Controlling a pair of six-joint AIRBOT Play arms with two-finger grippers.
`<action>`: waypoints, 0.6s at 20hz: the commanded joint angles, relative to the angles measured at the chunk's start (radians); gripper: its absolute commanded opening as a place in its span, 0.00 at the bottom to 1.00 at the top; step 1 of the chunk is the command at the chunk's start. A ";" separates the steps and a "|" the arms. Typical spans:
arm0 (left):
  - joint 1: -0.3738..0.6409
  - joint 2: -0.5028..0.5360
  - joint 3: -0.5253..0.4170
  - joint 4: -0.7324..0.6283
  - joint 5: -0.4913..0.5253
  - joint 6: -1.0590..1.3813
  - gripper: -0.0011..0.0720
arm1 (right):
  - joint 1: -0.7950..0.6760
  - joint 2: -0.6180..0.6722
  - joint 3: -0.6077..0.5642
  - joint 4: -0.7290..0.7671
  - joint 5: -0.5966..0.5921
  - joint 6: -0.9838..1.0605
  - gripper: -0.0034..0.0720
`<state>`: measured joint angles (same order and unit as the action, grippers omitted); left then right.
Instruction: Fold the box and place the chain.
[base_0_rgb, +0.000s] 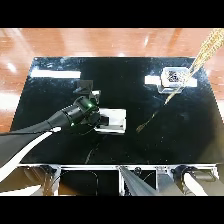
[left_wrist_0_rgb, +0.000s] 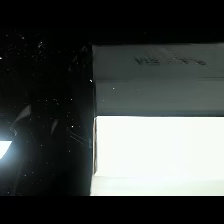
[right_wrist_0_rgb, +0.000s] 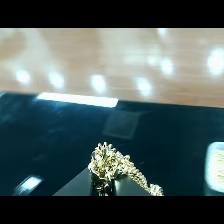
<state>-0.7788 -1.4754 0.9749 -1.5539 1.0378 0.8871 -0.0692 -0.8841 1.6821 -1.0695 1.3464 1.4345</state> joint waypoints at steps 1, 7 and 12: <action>0.000 0.000 0.000 0.000 0.000 0.001 0.05 | 0.093 0.065 0.000 0.058 0.056 -0.006 0.08; 0.000 0.000 0.000 0.000 -0.002 0.000 0.05 | 0.245 0.077 0.000 0.232 0.057 -0.003 0.08; -0.001 0.000 0.000 0.000 -0.005 0.000 0.05 | 0.437 0.076 -0.019 0.247 -0.016 0.002 0.08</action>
<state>-0.7788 -1.4754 0.9749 -1.5539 1.0359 0.8871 0.2699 -0.8089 1.6737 -0.8490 1.3739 1.4319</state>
